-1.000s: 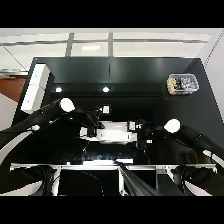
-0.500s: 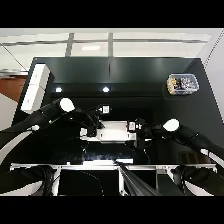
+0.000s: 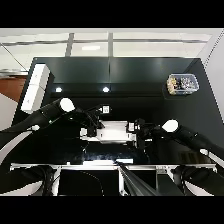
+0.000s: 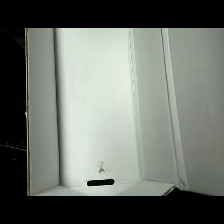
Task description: Fold the box and place the chain.
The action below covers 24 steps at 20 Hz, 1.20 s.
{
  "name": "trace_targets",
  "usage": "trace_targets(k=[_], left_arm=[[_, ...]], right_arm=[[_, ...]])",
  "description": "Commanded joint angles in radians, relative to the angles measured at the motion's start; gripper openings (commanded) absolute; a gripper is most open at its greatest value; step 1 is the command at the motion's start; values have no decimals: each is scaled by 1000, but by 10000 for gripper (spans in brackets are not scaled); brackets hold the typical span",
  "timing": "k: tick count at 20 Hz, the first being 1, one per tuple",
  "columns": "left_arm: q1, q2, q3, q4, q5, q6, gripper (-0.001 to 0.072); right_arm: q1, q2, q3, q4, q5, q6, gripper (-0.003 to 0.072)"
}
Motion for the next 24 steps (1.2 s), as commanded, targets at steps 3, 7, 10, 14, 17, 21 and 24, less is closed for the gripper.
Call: trace_targets(k=[3,7,10,14,17,21,24], left_arm=[[0,1,0,0,0,0,31],[0,1,0,0,-1,0,31],[0,1,0,0,-1,0,32],[0,1,0,0,-1,0,31],[0,1,0,0,-1,0,32],[0,1,0,0,-1,0,31],[0,1,0,0,-1,0,32]], right_arm=[[55,-8,-1,-87,-66,85,703],[55,-8,-1,-87,-65,85,702],[50,-8,0,-80,-69,92,702],[17,-8,4,-58,-56,92,702],[17,-8,4,-57,-53,92,702],[17,-8,4,-58,-53,91,702],[18,-8,4,-64,-50,91,553]])
